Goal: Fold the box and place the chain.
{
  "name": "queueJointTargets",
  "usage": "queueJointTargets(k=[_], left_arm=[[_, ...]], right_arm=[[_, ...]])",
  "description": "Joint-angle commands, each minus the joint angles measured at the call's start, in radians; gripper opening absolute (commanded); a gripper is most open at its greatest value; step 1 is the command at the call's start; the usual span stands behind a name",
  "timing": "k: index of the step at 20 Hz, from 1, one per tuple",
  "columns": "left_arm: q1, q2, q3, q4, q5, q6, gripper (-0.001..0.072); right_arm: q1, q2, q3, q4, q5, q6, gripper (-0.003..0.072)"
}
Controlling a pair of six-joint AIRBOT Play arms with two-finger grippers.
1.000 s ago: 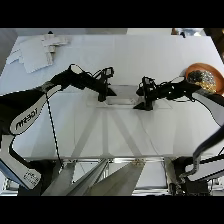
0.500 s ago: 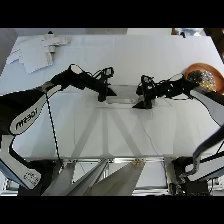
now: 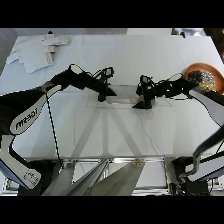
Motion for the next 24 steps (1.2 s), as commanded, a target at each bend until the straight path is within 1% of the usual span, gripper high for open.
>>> queueJointTargets(k=[1,6,9,11,13,24], left_arm=[[0.0,-0.001,0.0,0.0,0.0,0.0,0.001],[0.0,-0.001,0.0,0.0,0.0,0.0,0.001],[0.0,-0.001,0.0,0.0,0.0,0.0,0.001],[0.0,-0.001,0.0,0.0,0.0,0.0,0.001],[0.0,-0.001,0.0,0.0,0.0,0.0,0.001],[0.0,-0.001,0.0,0.0,0.0,0.0,0.001]], right_arm=[[0.001,-0.001,0.001,-0.001,-0.001,0.002,0.0693],[0.001,-0.001,0.001,0.003,-0.001,0.002,0.0691],[0.002,-0.001,0.001,0.003,-0.002,0.003,0.0634],[0.002,-0.001,0.001,0.003,-0.002,0.003,0.0633],[0.002,-0.001,0.001,0.003,-0.002,0.003,0.0598],[0.002,-0.001,0.001,0.003,-0.001,0.002,0.0592]])
